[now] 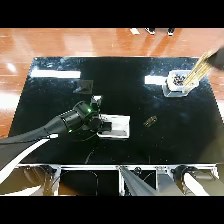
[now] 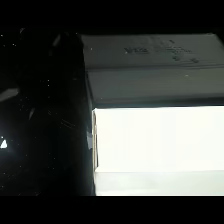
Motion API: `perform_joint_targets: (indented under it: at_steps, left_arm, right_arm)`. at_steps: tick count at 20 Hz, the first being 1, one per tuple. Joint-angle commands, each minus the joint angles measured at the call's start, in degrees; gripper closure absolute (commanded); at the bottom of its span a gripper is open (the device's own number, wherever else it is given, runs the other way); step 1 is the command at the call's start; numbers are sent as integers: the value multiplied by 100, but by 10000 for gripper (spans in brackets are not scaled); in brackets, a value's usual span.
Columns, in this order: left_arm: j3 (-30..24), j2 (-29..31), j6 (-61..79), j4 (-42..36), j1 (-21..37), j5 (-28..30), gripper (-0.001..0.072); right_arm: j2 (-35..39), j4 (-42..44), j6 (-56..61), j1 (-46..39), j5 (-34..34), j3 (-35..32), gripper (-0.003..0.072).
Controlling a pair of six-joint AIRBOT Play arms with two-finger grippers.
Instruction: Fold the box and place the chain.
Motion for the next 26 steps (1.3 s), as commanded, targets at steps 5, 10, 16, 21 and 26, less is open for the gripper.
perform_joint_targets:
  at_steps: [5, 10, 16, 21, 26]
  left_arm:
    - [-2, -2, -7, 0, 4, -74, 689]
    - [-2, -2, -7, 0, 4, -74, 689]
    - [-2, -2, -4, 0, 4, -74, 689]
    - [-2, -2, -4, 0, 4, -72, 689]
    - [-2, -2, -4, 0, 4, -72, 689]
  right_arm:
    - [1294, 575, 608, 2214, -122, -1773, 659]
    - [1123, 621, 1062, 3648, -1003, -1856, 659]
    - [396, 807, 1027, 4457, -1646, -1856, 659]
    - [-63, 804, 807, 4520, -2120, -1856, 659]
    - [-457, 734, 675, 4520, -2114, -1856, 659]
